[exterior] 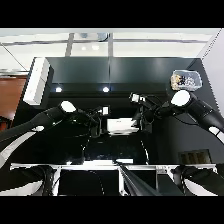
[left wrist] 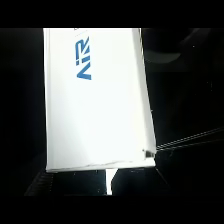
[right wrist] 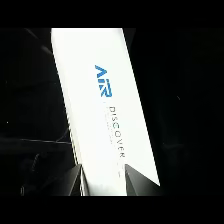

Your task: Fold the box and place the chain.

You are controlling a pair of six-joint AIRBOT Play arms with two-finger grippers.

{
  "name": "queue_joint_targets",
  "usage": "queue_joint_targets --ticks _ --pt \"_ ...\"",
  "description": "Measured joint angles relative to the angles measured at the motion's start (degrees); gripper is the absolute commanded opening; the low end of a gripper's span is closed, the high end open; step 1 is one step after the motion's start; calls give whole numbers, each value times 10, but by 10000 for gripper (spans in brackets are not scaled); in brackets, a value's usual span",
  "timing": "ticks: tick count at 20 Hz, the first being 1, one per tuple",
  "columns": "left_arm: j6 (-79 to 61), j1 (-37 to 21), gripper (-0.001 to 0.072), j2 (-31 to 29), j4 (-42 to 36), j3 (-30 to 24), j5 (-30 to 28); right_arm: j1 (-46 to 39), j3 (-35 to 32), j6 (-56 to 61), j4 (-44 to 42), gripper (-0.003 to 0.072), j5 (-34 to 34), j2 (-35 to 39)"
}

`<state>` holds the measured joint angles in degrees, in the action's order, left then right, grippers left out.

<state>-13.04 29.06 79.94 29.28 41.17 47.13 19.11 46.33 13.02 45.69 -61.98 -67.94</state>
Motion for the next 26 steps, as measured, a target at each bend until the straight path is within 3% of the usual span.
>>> queue_joint_targets --ticks 1,2,3,11,12,25,26 --pt "0 0 441 0 0 0 0 0 -1 0 0 292 2 0" --pt "0 0 441 0 0 0 0 0 -1 0 0 165 5 0" --pt "1 0 441 0 0 0 0 0 -2 0 -1 156 8 0" --pt "0 0 441 0 1 0 0 0 -2 -1 -1 160 14 0" --pt "0 0 441 0 0 0 0 0 -2 0 -1 206 13 0" --pt "0 0 441 0 0 0 0 20 -2 16 17 208 5 0" --pt "0 0 441 0 0 0 0 20 -2 17 17 271 4 0"
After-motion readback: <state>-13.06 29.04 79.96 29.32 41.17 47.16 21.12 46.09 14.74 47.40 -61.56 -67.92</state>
